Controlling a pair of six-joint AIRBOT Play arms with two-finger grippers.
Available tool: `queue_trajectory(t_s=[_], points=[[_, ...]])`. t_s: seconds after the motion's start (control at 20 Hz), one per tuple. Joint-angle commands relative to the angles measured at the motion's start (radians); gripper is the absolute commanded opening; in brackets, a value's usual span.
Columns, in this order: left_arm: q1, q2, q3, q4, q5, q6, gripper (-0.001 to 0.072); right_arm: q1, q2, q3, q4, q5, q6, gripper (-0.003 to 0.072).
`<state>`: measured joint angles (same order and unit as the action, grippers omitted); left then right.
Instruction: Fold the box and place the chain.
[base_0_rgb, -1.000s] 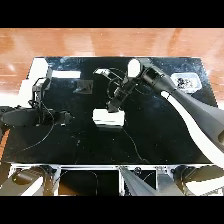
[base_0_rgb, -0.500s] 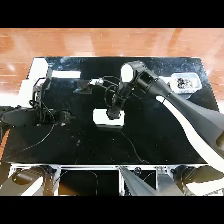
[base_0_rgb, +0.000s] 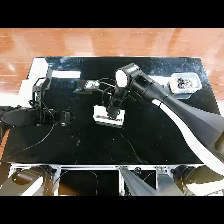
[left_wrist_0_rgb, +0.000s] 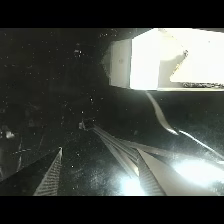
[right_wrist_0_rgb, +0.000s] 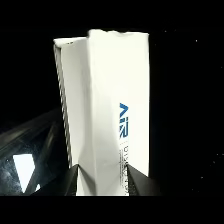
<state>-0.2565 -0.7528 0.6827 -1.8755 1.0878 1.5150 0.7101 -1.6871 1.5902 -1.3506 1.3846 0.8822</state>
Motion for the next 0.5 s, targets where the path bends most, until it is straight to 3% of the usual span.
queue_trajectory(t_s=[0.0,0.45], points=[[0.001,-0.001,0.0,0.001,-0.001,-0.001,0.056,0.003,0.0,0.0,-0.012,0.002,0.0,0.0369],[0.001,-0.001,0.0,0.001,-0.001,0.0,0.056,0.029,-0.002,-0.008,-0.049,-0.005,0.019,0.0369]])
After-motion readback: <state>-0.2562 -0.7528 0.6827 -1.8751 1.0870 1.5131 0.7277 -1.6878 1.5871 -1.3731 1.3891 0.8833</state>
